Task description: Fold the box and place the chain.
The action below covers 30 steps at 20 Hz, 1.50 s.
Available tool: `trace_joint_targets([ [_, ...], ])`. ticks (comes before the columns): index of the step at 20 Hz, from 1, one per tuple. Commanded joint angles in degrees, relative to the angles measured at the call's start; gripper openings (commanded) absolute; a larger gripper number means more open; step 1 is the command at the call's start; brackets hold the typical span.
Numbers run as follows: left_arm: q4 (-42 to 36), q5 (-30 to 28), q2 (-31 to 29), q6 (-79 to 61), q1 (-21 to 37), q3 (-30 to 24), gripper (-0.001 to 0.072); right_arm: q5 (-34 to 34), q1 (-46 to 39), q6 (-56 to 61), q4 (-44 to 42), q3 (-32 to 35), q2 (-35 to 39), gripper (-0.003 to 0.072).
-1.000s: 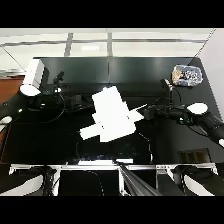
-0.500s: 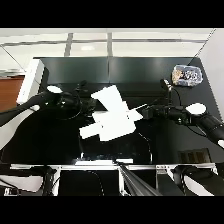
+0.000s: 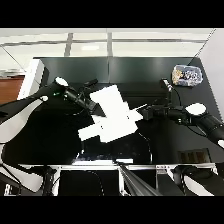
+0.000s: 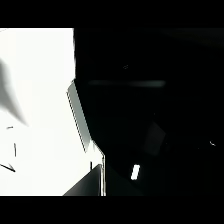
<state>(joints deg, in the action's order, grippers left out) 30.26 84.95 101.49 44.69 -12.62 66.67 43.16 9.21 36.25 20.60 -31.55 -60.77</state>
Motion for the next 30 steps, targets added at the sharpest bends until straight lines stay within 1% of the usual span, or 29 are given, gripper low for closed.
trace_joint_targets([
  [1,1.25,0.57,0.44,-2.56,0.61,1.33,0.0435,0.04,0.07,-0.02,0.63,0.02,0.02,0.0015],
  [2,1.22,-0.22,0.5,-2.51,0.57,1.33,0.037,-0.02,0.07,-0.04,0.66,0.02,0.02,0.0015],
  [3,1.01,-0.79,0.7,-2.51,0.44,1.33,0.0366,-0.48,0.07,-0.04,0.66,0.02,0.02,0.0015],
  [4,-0.28,-0.72,1.14,-2.49,0.42,1.36,0.0345,-0.92,0.07,-0.04,0.66,0.02,0.02,0.0015],
  [5,-1.7,-0.22,1.66,-2.54,0.44,1.36,0.0212,-1.11,0.07,-0.04,0.66,0.02,0.02,0.0015],
  [6,-2.99,0.7,2.34,-2.56,0.46,1.36,0.0122,-1.16,0.07,-0.04,0.63,0.02,0.02,0.0015],
  [9,-4.31,2.56,3.58,-2.58,0.46,1.36,0.0119,-1.57,0.07,-0.04,0.63,0.02,0.02,0.0016],
  [10,-4.15,2.58,3.56,-3.98,0.46,1.44,0.0022,-2.03,0.07,-0.04,0.63,0.02,0.02,0.0025],
  [11,-4.11,2.54,3.56,-4.39,0.48,1.66,0.0026,-2.49,0.07,-0.02,0.57,0.0,0.02,0.0244],
  [12,-4.09,2.25,3.43,-4.39,0.46,1.81,0.0025,-2.64,0.07,-0.02,0.46,0.0,0.04,0.06],
  [13,-3.63,1.97,2.93,-4.33,0.39,2.03,0.0024,-2.4,-0.09,-0.04,1.22,-0.28,0.09,0.0682],
  [14,-2.93,1.68,2.12,-4.15,0.26,2.16,0.0024,-1.14,-0.72,-0.02,4.5,-1.33,0.24,0.0682],
  [15,-1.42,1.68,0.7,-3.65,-0.04,2.23,0.0023,0.83,-1.68,-0.04,10.27,-3.04,0.52,0.0681],
  [16,0.15,1.9,-1.33,-3.65,-0.83,1.88,0.0023,4.57,-3.19,0.55,17.31,-5.46,0.98,0.0681],
  [17,1.64,0.94,-4.48,-5.18,-2.36,0.35,0.0022,9.35,-5.03,1.4,24.09,-8.41,1.77,0.0681],
  [18,3.15,-2.78,-8.11,-6.6,-4.26,-2.16,0.0023,13.49,-6.62,1.97,29.18,-11.1,2.64,0.0681],
  [19,4.5,-9.09,-12.37,-8.46,-6.36,-5.57,0.0023,17.05,-8.04,1.9,32.76,-13.66,3.56,0.0681],
  [20,5.66,-18.08,-17.29,-11.1,-8.68,-9.68,0.0024,18.73,-8.87,1.79,35.43,-15.56,4.44,0.0681],
  [21,6.16,-27.02,-21.9,-15.58,-10.69,-13.57,0.0026,18.67,-9.16,1.01,37.16,-16.39,5.14,0.0681],
  [22,6.16,-33.92,-25.27,-21.84,-12.22,-16.44,0.0028,18.18,-9.09,-1.44,37.48,-16.46,5.51,0.0681],
  [23,6.16,-38.32,-27.39,-28.83,-13.6,-18.12,0.0029,18.25,-8.92,-3.34,36.83,-16.22,5.38,0.0681],
  [24,6.25,-39.26,-27.96,-34.84,-14.51,-18.32,0.0029,18.29,-8.46,-4.83,36.57,-15.63,5.33,0.068],
  [27,6.36,-37.97,-25.77,-41.42,-15.37,-17.11,0.0029,22.69,-7.08,-4.9,37.0,-14.84,5.38,0.0679],
  [30,6.45,-37.79,-23.04,-43.78,-15.34,-15.47,0.0029,21.42,-7.04,-5.55,36.98,-14.82,5.35,0.068],
])
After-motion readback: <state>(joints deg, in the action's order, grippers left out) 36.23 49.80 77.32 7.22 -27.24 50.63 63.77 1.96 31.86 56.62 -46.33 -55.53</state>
